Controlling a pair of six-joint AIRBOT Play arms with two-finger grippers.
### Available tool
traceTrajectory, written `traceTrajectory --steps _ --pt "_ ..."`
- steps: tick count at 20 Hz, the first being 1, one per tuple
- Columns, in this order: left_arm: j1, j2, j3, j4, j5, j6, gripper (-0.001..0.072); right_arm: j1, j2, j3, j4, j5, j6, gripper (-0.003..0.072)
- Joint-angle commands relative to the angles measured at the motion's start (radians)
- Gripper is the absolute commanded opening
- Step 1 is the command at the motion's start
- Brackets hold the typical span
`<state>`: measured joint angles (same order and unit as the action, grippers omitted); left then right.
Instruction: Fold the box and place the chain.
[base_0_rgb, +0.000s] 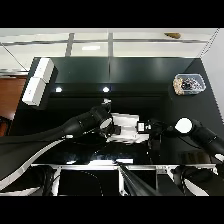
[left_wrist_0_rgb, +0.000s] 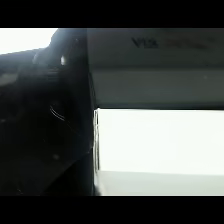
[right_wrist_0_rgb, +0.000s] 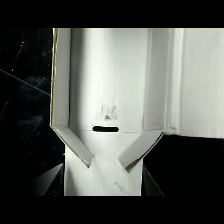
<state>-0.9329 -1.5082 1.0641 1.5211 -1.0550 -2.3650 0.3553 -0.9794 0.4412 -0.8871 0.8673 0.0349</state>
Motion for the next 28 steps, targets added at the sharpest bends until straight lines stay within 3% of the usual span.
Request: traceTrajectory --steps 1,9,10,11,12,15,22,28 --pt "0.0 0.0 0.0 0.022 0.004 0.001 0.0032 -0.004 0.006 0.0 0.028 -0.005 0.009 0.0541" --pt "0.0 0.0 0.0 0.022 0.003 0.001 0.0032 -0.004 -0.011 0.0 0.098 -0.019 -0.005 0.0485" --pt "0.0 0.0 0.0 0.021 0.003 0.001 0.0032 -0.004 -0.012 0.0 0.113 -0.019 -0.003 0.0414" --pt "0.0 0.0 0.0 0.019 0.003 0.001 0.0032 -0.004 -0.014 0.0 0.129 -0.019 0.005 0.0279" --pt "0.0 0.0 0.0 0.019 0.003 0.001 0.0033 -0.004 -0.019 0.0 0.136 -0.019 0.014 0.0233" --pt "0.0 0.0 0.0 0.018 0.003 0.001 0.0032 -0.004 -0.034 -0.002 0.154 -0.019 0.045 0.0232" --pt "0.0 0.0 0.0 0.015 0.006 0.001 0.0033 -0.001 -0.114 -0.003 0.39 -0.092 0.042 0.0233" --pt "0.0 0.0 0.0 0.015 0.006 0.001 0.0033 0.058 -0.142 -0.003 0.392 -0.143 0.036 0.0231"
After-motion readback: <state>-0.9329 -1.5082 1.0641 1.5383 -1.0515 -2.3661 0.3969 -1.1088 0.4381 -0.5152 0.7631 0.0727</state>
